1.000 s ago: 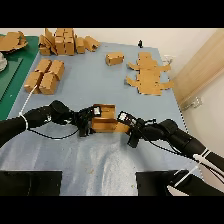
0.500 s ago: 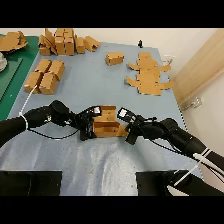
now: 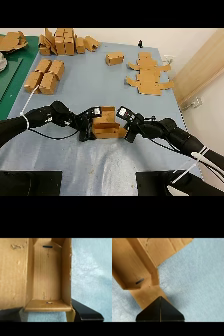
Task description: Fold the box.
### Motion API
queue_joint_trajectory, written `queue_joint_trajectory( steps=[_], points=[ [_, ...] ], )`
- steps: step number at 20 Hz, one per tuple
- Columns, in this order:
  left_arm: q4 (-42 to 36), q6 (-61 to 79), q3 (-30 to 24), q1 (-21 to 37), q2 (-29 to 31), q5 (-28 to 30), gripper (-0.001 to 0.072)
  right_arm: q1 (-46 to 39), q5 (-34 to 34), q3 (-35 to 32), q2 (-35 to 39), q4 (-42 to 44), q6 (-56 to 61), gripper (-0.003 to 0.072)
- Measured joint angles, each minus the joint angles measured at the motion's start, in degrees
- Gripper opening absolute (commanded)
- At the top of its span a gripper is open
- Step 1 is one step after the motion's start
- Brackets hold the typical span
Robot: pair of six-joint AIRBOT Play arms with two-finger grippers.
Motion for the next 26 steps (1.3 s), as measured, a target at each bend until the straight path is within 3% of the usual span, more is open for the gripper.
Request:
queue_joint_trajectory(
  steps=[5, 6, 7, 8, 15, 22, 26],
  points=[
    [-0.2, 4.7, 0.0, 0.0, 0.0, 0.0, 0.0603, 0.0, 0.1, 0.0, -0.1, 0.0, 0.0, 0.0005],
    [-0.2, 5.6, 0.0, 0.0, 0.0, 0.0, 0.0603, 0.0, 0.2, 0.0, -0.2, 0.0, 0.0, 0.0085],
    [-0.3, 6.2, 0.0, 0.0, 0.0, 0.1, 0.0603, 0.0, 0.2, 0.0, -0.3, 0.0, 0.0, 0.0257],
    [-0.3, 6.7, 0.0, 0.0, 0.0, 0.1, 0.0603, 0.0, 0.2, 0.0, -0.5, 0.0, 0.0, 0.0322],
    [-0.3, 8.0, 0.0, 0.0, -0.1, 0.4, 0.0603, 0.7, 0.0, 0.0, -1.0, 1.1, -2.1, 0.0323],
    [-0.4, 8.2, 0.0, 0.0, -0.1, 0.4, 0.0603, 0.8, -1.1, 0.0, -1.2, 9.0, -13.2, 0.0319],
    [-0.4, 8.2, 0.0, 0.0, -0.1, 0.4, 0.0603, 0.8, -0.8, 0.0, -2.3, 12.9, -17.7, 0.0123]
  ],
)
